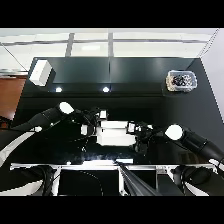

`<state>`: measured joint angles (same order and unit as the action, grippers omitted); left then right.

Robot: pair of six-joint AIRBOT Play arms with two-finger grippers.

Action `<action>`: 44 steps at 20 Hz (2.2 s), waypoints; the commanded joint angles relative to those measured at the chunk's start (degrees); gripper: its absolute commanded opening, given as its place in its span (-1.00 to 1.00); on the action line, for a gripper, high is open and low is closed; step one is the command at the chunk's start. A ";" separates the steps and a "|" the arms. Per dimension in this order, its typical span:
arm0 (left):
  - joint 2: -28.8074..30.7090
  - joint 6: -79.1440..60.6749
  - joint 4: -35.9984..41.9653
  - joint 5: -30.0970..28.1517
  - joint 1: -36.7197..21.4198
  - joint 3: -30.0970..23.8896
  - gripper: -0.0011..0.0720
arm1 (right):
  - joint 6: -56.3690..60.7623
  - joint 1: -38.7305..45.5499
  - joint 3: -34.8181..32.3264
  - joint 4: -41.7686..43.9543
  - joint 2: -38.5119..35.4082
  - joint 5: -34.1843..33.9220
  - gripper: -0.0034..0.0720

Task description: Fold the box and place the chain.

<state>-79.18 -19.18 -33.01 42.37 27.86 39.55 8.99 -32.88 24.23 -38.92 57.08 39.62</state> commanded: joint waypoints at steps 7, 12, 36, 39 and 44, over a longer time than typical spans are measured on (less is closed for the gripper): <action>-0.04 0.00 0.00 0.02 -0.02 -0.02 -0.89 | 0.48 1.84 2.21 -3.21 -1.22 -2.62 0.87; -0.04 0.00 0.00 0.02 -0.02 -0.02 -0.89 | 0.90 1.84 3.96 -8.98 -1.95 -1.86 0.87; -0.04 0.00 0.02 0.00 0.02 -0.02 -0.89 | -23.39 9.11 4.79 12.00 7.80 3.85 0.87; -0.04 0.00 0.02 0.00 0.02 -0.02 -0.89 | -25.35 9.33 4.79 11.76 10.01 3.63 0.87; -0.04 0.00 0.02 0.00 0.02 -0.02 -0.89 | -25.35 9.33 4.79 11.37 12.13 3.43 0.87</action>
<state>-79.18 -19.20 -32.99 42.48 27.86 39.55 -15.51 -23.59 29.02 -27.55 68.05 43.00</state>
